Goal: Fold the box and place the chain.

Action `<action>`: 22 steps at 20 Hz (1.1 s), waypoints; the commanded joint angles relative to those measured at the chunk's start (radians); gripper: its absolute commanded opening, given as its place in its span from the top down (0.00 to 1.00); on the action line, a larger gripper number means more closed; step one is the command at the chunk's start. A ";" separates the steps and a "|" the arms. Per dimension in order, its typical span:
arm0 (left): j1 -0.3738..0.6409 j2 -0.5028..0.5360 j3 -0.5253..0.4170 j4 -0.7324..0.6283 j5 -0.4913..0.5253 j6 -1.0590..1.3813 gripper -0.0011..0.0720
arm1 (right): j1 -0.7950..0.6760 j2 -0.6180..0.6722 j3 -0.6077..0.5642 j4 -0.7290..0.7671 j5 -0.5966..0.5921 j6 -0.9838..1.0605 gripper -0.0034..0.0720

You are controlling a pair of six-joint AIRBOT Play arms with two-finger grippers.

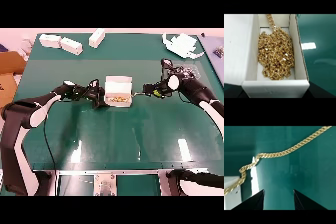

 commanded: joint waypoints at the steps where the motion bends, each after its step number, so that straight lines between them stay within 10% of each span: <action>1: 0.000 0.001 0.000 0.000 0.000 0.000 0.50 | -0.042 -0.093 0.000 -0.011 -0.066 0.066 0.38; 22: 0.000 0.001 0.000 0.000 -0.002 0.000 0.50 | -0.046 -0.312 0.150 -0.019 -0.072 0.188 0.49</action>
